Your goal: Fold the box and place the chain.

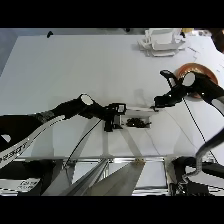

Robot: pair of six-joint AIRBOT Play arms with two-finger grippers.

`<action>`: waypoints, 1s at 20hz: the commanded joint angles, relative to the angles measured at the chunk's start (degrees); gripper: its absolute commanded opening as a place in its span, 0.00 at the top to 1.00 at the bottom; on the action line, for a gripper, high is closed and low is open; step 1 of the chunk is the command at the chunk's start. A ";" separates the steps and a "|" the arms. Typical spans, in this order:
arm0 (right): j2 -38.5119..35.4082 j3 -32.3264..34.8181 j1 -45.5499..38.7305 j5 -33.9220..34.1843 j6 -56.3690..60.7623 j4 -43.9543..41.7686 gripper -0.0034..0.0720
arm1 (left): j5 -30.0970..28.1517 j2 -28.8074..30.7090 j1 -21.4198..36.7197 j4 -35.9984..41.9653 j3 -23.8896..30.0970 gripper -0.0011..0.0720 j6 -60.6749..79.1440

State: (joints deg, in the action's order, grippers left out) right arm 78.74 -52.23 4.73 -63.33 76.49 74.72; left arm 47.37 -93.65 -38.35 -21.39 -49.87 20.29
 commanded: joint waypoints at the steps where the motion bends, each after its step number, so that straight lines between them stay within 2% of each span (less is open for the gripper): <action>1: 1.29 0.04 -0.02 0.76 -0.52 -1.46 0.58 | 0.00 0.02 0.04 -0.02 0.02 0.97 0.02; 7: 2.56 0.09 0.22 2.54 -0.46 -1.57 0.67 | 0.00 0.02 0.04 -0.02 0.00 0.97 0.02; 9: 3.61 0.09 1.42 3.06 -0.46 -1.42 0.67 | -0.02 0.02 0.04 -0.02 0.00 0.97 0.02; 11: 3.96 0.09 2.60 4.00 -0.09 -0.50 0.75 | 0.00 0.02 0.04 -0.02 0.02 0.97 0.02; 13: 4.00 0.09 2.82 4.68 1.22 0.76 0.77 | 0.00 0.02 0.04 -0.02 0.00 0.97 0.02; 14: 4.02 0.09 2.75 4.66 1.70 1.97 0.84 | -0.02 0.02 0.04 -0.02 0.00 0.97 0.02; 16: 4.02 0.09 2.75 4.26 2.99 3.48 0.86 | 0.00 0.02 0.04 -0.02 0.00 0.97 0.02; 17: 4.00 0.09 2.75 4.15 3.21 3.78 0.93 | 0.00 0.02 0.04 -0.02 0.02 0.97 0.02; 20: 3.45 0.09 2.75 2.34 3.21 5.99 0.93 | -0.02 0.02 0.04 -0.02 0.00 0.97 0.02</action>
State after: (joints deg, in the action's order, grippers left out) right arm 82.56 -52.16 7.42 -59.55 79.05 77.80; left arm 47.37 -93.65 -38.35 -21.39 -49.87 20.29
